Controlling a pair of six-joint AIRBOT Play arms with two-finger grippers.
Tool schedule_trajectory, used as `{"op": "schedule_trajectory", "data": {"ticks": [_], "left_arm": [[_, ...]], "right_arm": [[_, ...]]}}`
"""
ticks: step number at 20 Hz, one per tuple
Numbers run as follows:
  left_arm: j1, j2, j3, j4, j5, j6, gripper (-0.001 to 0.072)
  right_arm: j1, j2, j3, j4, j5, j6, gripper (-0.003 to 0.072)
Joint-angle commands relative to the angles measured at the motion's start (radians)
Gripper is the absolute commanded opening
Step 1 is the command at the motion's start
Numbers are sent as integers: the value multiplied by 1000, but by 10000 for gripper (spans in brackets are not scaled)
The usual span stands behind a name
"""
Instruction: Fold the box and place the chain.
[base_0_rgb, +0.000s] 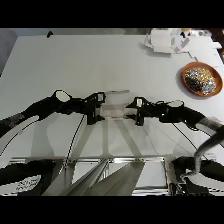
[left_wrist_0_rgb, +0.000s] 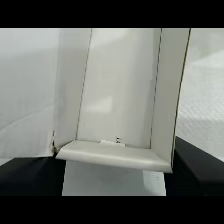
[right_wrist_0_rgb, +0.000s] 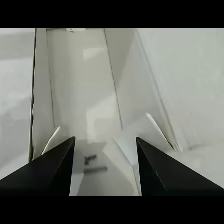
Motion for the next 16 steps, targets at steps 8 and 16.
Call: {"op": "schedule_trajectory", "data": {"ticks": [8,16], "left_arm": [[0,0,0,4,-3,5,451],[-1,0,0,4,-3,5,451]], "right_arm": [[-286,354,0,-402,157,759,17],[-405,169,0,-409,194,1304,17]]}}
